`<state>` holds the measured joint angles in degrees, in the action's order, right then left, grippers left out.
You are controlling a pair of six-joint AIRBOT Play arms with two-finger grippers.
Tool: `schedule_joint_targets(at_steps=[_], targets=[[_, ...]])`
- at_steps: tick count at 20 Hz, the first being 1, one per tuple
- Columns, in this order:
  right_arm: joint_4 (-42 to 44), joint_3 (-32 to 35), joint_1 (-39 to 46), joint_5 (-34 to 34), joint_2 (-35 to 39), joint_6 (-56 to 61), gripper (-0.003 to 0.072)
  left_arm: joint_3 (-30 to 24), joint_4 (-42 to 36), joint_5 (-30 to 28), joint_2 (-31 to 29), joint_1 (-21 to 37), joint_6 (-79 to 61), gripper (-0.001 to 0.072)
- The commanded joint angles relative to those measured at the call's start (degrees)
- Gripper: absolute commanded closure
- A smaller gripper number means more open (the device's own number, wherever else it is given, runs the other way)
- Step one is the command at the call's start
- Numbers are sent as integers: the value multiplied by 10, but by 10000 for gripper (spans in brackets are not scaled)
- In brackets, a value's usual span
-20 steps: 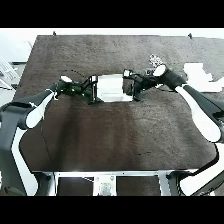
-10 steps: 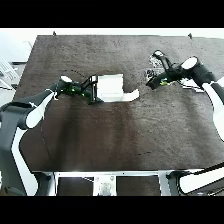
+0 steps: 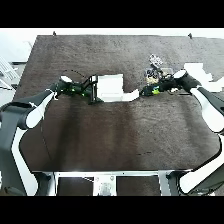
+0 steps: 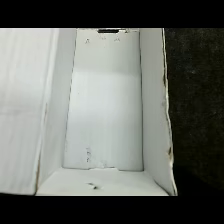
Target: Fold the box and place the chain.
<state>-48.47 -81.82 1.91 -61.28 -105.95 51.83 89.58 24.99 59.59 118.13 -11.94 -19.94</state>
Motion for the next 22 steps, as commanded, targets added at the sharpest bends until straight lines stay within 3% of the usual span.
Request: schedule_joint_targets(at_steps=[1,3,11,12,14,18,20,22], targets=[[39,2,-37,-2,-26,7,679,0,0,0,0,0,0,298],[75,1,-60,-2,-30,6,679,0,0,0,0,0,0,298],[78,-14,-59,1,19,2,678,0,0,0,0,0,0,298],[86,-14,-60,-2,19,2,650,0,0,0,0,0,0,298],[89,-14,-63,-5,19,2,438,0,0,0,0,0,0,298],[104,-14,-64,-13,19,2,392,0,0,0,0,0,0,298],[115,-14,-64,-21,19,2,272,0,0,0,0,0,0,298],[123,-14,-67,-24,18,2,268,0,0,0,0,0,0,298]])
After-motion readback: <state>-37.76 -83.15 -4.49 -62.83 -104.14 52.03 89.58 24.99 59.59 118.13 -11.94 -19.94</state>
